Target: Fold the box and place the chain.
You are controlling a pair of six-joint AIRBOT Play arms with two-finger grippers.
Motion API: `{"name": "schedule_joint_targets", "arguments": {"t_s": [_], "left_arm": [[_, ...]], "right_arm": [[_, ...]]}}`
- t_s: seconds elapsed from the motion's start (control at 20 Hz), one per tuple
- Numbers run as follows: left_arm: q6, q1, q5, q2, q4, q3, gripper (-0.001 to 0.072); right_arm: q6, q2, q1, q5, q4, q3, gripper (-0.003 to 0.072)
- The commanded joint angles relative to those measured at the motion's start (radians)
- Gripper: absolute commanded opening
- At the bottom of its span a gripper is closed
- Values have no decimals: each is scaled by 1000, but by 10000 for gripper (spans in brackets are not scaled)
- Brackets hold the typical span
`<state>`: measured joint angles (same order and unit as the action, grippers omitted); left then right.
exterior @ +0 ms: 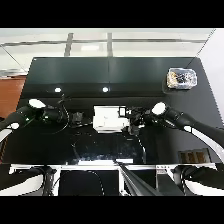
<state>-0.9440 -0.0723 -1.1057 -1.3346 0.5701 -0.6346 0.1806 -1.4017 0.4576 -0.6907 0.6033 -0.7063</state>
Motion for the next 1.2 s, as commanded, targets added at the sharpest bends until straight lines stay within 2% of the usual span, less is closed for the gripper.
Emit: {"name": "schedule_joint_targets", "arguments": {"t_s": [0.0,0.3,0.4,0.6,0.8,1.0,1.15], "left_arm": [[-6,-6,-34,-1,-8,-44,640],[-10,-82,-42,-6,-14,-47,606],[-16,-101,-41,-6,-22,-47,485],[-64,-135,-2,-5,14,-59,485],[-134,-200,54,-5,39,-115,484],[-454,-291,71,-5,282,-198,476],[-590,-370,146,-5,355,-233,475]], "right_arm": [[0,0,0,0,0,0,188],[0,0,0,0,0,0,188],[0,0,0,0,0,0,188],[0,0,0,0,0,0,188],[0,0,0,0,0,0,187],[0,0,0,0,0,0,188],[0,0,0,0,0,0,188]]}}
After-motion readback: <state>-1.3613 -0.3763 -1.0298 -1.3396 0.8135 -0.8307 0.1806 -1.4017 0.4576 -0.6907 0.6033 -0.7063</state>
